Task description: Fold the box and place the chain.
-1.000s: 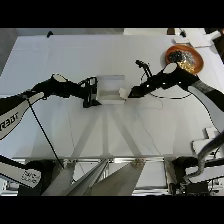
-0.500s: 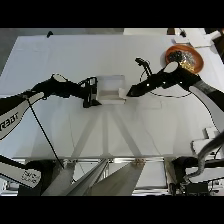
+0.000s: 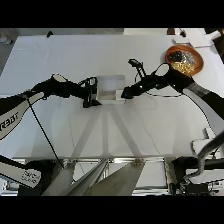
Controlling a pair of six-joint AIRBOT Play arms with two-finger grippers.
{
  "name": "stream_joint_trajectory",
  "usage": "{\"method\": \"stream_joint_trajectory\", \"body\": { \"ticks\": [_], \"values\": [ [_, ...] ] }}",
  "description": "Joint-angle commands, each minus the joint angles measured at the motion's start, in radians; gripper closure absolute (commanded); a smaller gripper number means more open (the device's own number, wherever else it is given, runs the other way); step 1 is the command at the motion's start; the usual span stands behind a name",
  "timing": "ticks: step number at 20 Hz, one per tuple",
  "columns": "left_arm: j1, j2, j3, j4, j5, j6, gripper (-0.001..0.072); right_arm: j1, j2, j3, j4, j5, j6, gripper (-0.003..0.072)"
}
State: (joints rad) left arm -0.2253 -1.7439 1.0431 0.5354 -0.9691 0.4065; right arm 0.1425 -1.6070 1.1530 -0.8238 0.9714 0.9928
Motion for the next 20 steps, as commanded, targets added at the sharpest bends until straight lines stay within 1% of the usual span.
{"method": "stream_joint_trajectory", "body": {
  "ticks": [1,4,8,10,14,15,17,19,20],
  "values": [
    [-0.001,0.0,0.0,0.0,0.0,0.0,0.0314,0.033,0.001,0.0,-0.048,-0.079,0.109,0.0242],
    [-0.001,0.0,0.0,0.0,0.0,0.0,0.0314,0.069,0.001,0.0,-0.097,-0.143,0.197,0.0244],
    [-0.001,0.0,0.0,0.0,0.0,0.0,0.0314,0.109,0.001,0.0,-0.135,-0.167,0.245,0.0255],
    [-0.001,0.0,0.0,0.0,0.0,0.0,0.0314,0.122,0.001,0.0,-0.2,-0.188,0.329,0.0276],
    [-0.001,0.0,0.0,0.0,0.0,0.0,0.0314,0.138,0.001,0.0,-0.401,-0.203,0.494,0.0277],
    [-0.001,0.0,0.0,0.0,0.0,0.0,0.0314,0.142,0.001,0.0,-0.432,-0.201,0.522,0.0277],
    [-0.001,0.0,0.0,0.0,0.0,0.0,0.0314,0.154,0.001,0.0,-0.466,-0.201,0.579,0.0278],
    [-0.001,0.0,0.0,0.0,0.0,0.0,0.0314,0.17,0.001,0.0,-0.473,-0.208,0.586,0.0283],
    [-0.001,0.0,0.0,0.0,0.0,0.0,0.0314,0.179,0.001,0.0,-0.489,-0.209,0.592,0.0298]
  ]
}}
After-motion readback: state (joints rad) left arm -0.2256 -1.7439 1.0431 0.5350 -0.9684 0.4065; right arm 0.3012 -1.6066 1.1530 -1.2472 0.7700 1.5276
